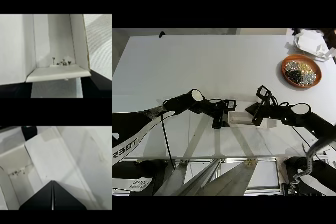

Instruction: Fold the box and place the chain.

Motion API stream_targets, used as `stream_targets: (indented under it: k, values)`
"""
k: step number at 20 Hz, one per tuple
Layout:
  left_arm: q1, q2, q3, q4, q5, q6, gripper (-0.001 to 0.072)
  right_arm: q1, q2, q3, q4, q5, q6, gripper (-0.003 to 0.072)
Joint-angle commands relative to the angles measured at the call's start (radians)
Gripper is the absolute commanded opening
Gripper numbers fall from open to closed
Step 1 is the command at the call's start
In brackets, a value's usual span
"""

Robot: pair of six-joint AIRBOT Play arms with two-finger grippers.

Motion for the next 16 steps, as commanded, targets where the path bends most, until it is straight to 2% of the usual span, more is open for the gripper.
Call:
stream_targets:
  k: [1,3,5,7,10,12,14,15,16]
  values:
    - [0.001,0.000,0.001,0.000,0.000,0.000,0.0339,0.000,0.123,0.001,0.018,0.003,0.008,0.0017]
    - [0.001,0.000,0.001,0.000,0.000,0.000,0.0339,0.000,0.222,0.001,0.001,0.003,0.044,0.0017]
    - [0.001,0.000,0.001,0.000,0.000,0.000,0.0339,0.000,0.303,0.001,-0.117,0.054,0.073,0.0016]
    - [0.001,0.000,0.001,0.000,0.000,0.000,0.0339,0.000,0.355,0.001,-0.359,0.144,0.079,0.0016]
    - [0.001,0.000,0.001,0.000,0.000,0.000,0.0339,0.000,0.361,0.001,-0.730,0.253,0.234,0.0017]
    - [0.001,0.000,0.001,0.000,0.000,0.000,0.0339,0.000,0.353,0.001,-0.878,0.303,0.270,0.0029]
    - [0.001,0.000,0.001,0.000,0.000,0.000,0.0339,0.000,0.333,0.000,-0.943,0.291,0.265,0.0325]
    - [0.001,0.000,0.001,0.000,0.000,0.000,0.0339,0.000,0.317,0.000,-0.945,0.266,0.249,0.0413]
    - [0.001,0.000,0.001,0.000,0.000,0.000,0.0339,0.000,0.300,0.000,-0.943,0.240,0.221,0.0412]
